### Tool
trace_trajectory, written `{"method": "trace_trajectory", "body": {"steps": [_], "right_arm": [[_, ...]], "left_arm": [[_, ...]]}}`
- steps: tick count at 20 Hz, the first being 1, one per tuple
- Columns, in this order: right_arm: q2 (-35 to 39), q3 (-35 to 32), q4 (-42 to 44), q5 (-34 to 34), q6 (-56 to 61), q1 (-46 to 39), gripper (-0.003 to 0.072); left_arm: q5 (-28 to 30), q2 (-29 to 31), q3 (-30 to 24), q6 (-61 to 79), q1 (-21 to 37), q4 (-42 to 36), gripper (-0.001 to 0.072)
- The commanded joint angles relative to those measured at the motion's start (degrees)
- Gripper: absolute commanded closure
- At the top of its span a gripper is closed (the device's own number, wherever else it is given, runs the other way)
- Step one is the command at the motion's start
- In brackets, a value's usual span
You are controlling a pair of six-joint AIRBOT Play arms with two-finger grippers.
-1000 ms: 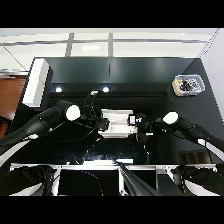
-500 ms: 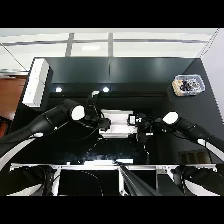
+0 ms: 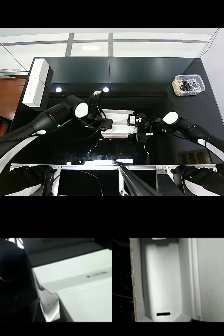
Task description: Fold the box and place the chain.
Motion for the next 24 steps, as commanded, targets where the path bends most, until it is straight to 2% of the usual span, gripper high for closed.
{"method": "trace_trajectory", "body": {"steps": [1, 5, 10, 15, 17, 20, 24], "right_arm": [[-0.04, -0.02, 0.02, 0.02, 0.0, 0.07, 0.0201], [-0.04, 0.0, 0.02, 0.02, 0.0, 0.07, 0.0201], [-0.04, -0.02, 0.02, 0.0, 0.0, 0.07, 0.0201], [-0.04, 0.0, 0.02, 0.02, 0.0, 0.07, 0.0201], [-0.04, 0.0, 0.02, 0.02, 0.0, 0.07, 0.02], [-0.04, -0.02, 0.02, 0.02, 0.0, 0.07, 0.0201], [-0.04, 0.0, 0.02, 0.0, 0.0, 0.07, 0.0201]], "left_arm": [[-0.44, -0.04, 0.63, -3.13, -1.51, 0.98, 0.0418], [-1.01, -0.57, 0.63, -8.68, -2.6, 6.82, 0.0418], [-0.7, -4.26, 0.81, -12.24, -2.95, 7.91, 0.0418], [0.39, -6.32, 3.15, -16.65, -3.74, 9.9, 0.0418], [-0.35, -6.95, 4.0, -18.32, -3.67, 10.29, 0.0418], [-4.48, -9.42, 6.49, -19.15, -3.98, 10.27, 0.0418], [-5.44, -10.91, 7.93, -19.21, -5.29, 11.04, 0.0421]]}}
